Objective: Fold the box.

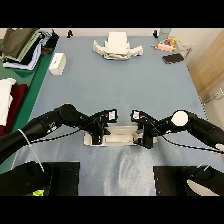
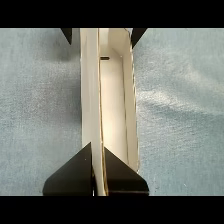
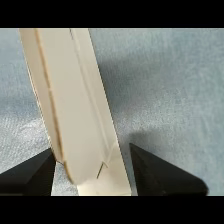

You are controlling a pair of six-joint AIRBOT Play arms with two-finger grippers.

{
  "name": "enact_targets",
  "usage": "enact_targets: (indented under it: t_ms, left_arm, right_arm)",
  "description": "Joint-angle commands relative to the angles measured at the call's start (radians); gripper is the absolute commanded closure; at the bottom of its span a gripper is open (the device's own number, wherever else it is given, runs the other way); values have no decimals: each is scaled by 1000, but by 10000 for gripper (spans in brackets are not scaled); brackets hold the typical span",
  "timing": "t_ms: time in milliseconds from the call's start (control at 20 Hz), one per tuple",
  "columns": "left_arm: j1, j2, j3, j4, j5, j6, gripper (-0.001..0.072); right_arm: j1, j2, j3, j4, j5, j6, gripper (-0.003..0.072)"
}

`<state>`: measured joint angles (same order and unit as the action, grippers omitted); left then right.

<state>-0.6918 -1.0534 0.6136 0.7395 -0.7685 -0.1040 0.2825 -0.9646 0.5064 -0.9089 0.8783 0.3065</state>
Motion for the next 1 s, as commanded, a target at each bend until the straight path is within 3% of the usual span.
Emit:
enact_targets:
  t_ms: [0, 250, 500, 850, 950]
  left_arm:
    - [0, 0, 1, 0, 1, 0, 696]
    - [0, 0, 1, 0, 1, 0, 696]
    - [0, 0, 1, 0, 1, 0, 696]
    - [0, 0, 1, 0, 1, 0, 696]
    - [0, 0, 1, 0, 1, 0, 696]
  right_arm:
    - [-2, 2, 1, 9, 4, -8, -25]
    - [-1, -1, -9, 29, 23, -87, -20]
    - [-2, -1, -76, 157, -87, -348, -16]
    - [-2, -3, -128, 181, -138, -399, -12]
    - [-2, -3, -134, 196, -146, -423, 53]
